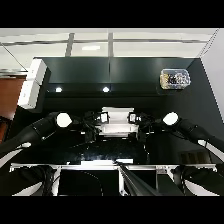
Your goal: Fold the box and place the chain.
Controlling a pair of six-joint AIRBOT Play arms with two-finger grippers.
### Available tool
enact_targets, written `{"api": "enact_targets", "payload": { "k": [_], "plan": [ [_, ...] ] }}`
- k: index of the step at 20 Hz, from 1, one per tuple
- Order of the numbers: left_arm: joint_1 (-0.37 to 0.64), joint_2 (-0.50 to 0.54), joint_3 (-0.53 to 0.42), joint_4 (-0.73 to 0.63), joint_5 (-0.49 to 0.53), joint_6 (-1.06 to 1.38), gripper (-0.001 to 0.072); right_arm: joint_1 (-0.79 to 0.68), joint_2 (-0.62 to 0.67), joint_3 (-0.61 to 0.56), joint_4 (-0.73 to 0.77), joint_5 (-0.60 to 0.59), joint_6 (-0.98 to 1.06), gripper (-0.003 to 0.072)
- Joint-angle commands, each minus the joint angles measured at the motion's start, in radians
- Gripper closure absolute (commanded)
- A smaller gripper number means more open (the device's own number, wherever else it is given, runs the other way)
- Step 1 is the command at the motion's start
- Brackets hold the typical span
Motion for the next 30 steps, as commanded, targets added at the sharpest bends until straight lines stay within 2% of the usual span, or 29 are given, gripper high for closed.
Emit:
{"api": "enact_targets", "payload": {
  "k": [1,5,8,12,19,20,21,22,23,24,26,29,30],
  "plan": [
    [-0.003,-0.003,0.0,-0.03,0.01,0.0,0.0443,0.0,0.001,0.001,0.0,0.0,0.0,0.0202],
    [-0.003,-0.004,0.0,-0.147,0.013,0.0,0.0445,0.0,0.001,0.001,0.0,0.0,0.0,0.0202],
    [-0.004,-0.015,0.0,-0.236,0.013,0.0,0.0484,0.0,0.001,0.001,0.0,0.0,0.0,0.0202],
    [-0.003,-0.049,0.0,-0.239,0.015,0.0,0.0485,0.0,0.001,0.001,0.0,0.0,0.0,0.0202],
    [-0.003,-0.05,0.0,-0.249,0.031,0.0,0.0479,0.0,0.001,0.001,0.0,0.0,0.0,0.0202],
    [-0.003,-0.05,0.0,-0.25,0.032,0.0,0.0415,0.0,0.001,0.001,0.0,0.0,0.0,0.0202],
    [-0.003,-0.05,0.0,-0.249,0.032,0.0,0.0273,0.0,0.001,0.001,0.0,0.0,0.0,0.0202],
    [-0.003,-0.05,0.0,-0.243,0.032,0.001,0.0238,0.0,0.001,0.001,0.0,0.0,0.0,0.0202],
    [-0.003,-0.05,0.0,-0.237,0.031,0.0,0.0344,0.0,0.001,0.001,0.0,0.0,0.0,0.0202],
    [-0.003,-0.05,0.0,-0.235,0.031,0.0,0.0403,0.0,0.001,0.001,0.0,0.0,0.0,0.0202],
    [-0.003,-0.05,0.0,-0.23,0.032,0.0,0.0402,0.0,0.001,0.001,0.0,0.0,0.0,0.0202],
    [0.008,-0.037,0.012,-0.144,0.017,-0.063,0.0676,0.0,0.001,0.001,0.0,0.0,0.0,0.0202],
    [0.023,-0.026,0.019,-0.099,-0.001,-0.119,0.0677,0.0,0.001,0.001,0.0,0.0,0.0,0.0202]
  ]
}}
